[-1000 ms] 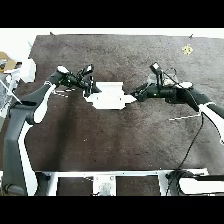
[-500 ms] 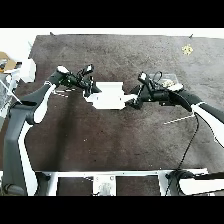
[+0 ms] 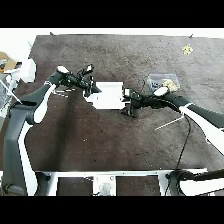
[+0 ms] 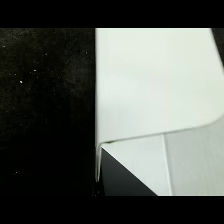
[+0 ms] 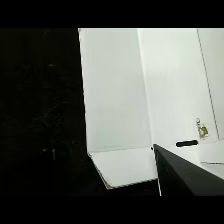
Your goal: Fold the box and place the chain.
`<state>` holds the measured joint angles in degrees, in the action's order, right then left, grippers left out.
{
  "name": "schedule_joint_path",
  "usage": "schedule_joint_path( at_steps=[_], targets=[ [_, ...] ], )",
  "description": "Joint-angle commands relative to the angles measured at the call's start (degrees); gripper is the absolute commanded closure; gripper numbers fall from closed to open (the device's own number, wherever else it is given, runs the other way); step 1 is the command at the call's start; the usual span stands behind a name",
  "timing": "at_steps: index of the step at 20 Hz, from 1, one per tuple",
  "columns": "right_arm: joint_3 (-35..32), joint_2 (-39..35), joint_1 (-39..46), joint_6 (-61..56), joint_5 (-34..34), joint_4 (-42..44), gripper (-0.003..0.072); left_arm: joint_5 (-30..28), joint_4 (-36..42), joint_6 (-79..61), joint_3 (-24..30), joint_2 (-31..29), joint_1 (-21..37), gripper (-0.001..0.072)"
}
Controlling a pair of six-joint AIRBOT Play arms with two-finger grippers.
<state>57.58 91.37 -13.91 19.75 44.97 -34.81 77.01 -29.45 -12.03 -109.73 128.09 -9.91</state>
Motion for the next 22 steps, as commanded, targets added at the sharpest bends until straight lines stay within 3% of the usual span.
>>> schedule_joint_path(
  at_steps=[1,3,7,12,22],
  targets=[
    [1.42,2.23,-1.86,-0.04,-5.11,-1.86,0.0009,-0.02,0.09,-0.02,0.02,0.02,-0.02,0.0699],
    [1.46,1.9,-1.75,-0.04,-9.99,-0.37,0.0009,-0.04,0.11,-0.02,0.02,0.02,-0.02,0.0699],
    [1.49,-0.13,-0.7,0.02,-9.14,1.51,0.0009,-0.02,0.11,-0.02,0.02,0.02,-0.02,0.0699],
    [6.36,0.7,1.01,-1.7,-4.33,3.19,0.0009,-0.04,0.11,-0.02,0.02,0.02,-0.02,0.0699],
    [17.09,9.49,5.66,-3.48,6.78,3.13,0.0007,-0.04,0.11,-0.02,0.02,0.02,-0.04,0.0699]
  ],
)
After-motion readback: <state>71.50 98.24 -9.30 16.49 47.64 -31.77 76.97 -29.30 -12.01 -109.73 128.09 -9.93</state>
